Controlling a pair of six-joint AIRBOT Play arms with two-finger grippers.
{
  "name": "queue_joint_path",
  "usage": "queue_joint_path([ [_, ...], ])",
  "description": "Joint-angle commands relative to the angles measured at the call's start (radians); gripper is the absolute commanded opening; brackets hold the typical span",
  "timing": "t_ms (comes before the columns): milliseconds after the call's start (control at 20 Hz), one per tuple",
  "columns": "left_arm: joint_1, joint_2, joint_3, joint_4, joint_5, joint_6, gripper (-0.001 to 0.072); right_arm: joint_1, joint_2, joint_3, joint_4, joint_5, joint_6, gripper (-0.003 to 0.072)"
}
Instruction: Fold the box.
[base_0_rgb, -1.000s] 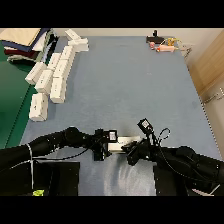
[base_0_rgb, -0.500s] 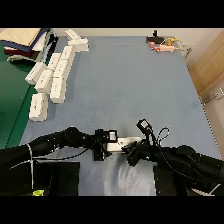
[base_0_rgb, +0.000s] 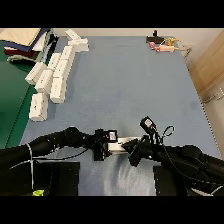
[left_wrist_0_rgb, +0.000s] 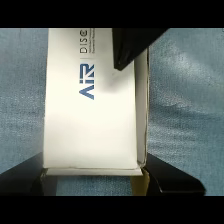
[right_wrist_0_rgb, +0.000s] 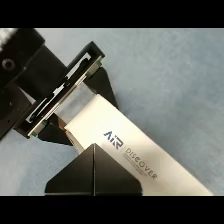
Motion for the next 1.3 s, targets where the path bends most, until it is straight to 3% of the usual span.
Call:
queue_joint_path([
  [0, 0.000, 0.001, 0.000, 0.001, 0.000, 0.001, 0.0521, -0.001, 0.011, 0.002, -0.051, 0.012, 0.000, 0.0003],
  [200, 0.000, 0.001, 0.000, 0.001, 0.000, 0.001, 0.0520, -0.044, 0.011, 0.005, -0.085, -0.002, 0.000, 0.0003],
  [400, 0.000, 0.001, 0.000, 0.001, 0.001, 0.001, 0.0521, -0.103, 0.001, 0.058, -0.172, -0.137, 0.000, 0.0003],
  [650, 0.000, 0.001, 0.000, 0.001, 0.000, 0.001, 0.0521, -0.042, 0.001, 0.044, -0.171, -0.134, -0.009, 0.0002],
  [750, 0.000, 0.001, 0.000, 0.001, 0.001, 0.001, 0.0521, 0.007, 0.001, 0.006, -0.171, -0.061, -0.008, 0.0003],
  [1000, 0.000, 0.001, 0.000, 0.001, 0.000, 0.001, 0.0521, 0.034, 0.001, -0.100, -0.136, 0.246, 0.039, 0.0003],
  [1250, 0.000, 0.001, 0.000, 0.001, 0.001, 0.001, 0.0521, 0.035, 0.001, -0.154, -0.098, 0.310, 0.045, 0.0003],
])
